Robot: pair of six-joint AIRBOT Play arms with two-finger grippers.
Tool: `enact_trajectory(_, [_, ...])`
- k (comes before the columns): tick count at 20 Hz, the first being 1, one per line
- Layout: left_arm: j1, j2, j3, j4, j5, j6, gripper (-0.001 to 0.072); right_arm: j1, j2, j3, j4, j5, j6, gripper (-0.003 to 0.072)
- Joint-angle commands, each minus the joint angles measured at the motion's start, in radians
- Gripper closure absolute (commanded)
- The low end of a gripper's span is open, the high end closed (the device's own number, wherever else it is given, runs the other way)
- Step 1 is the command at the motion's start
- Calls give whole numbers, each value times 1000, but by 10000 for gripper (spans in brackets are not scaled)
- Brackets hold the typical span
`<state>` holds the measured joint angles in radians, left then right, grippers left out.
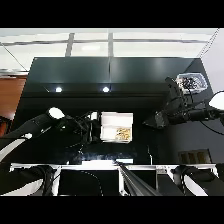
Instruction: Fold the box and place the chain.
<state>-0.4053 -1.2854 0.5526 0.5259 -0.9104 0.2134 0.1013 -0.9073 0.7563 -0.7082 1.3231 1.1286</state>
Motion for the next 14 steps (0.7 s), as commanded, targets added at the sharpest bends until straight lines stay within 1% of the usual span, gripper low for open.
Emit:
enact_trajectory(1, [-5,-4,5,-14,2,0,9,0,1,1,0,0,1,360])
enact_trajectory(8, [-9,-4,5,-13,17,-11,9,0,1,1,0,0,1,360])
enact_trajectory(14, [-52,-4,9,-3,30,16,9,0,1,1,1,0,1,360])
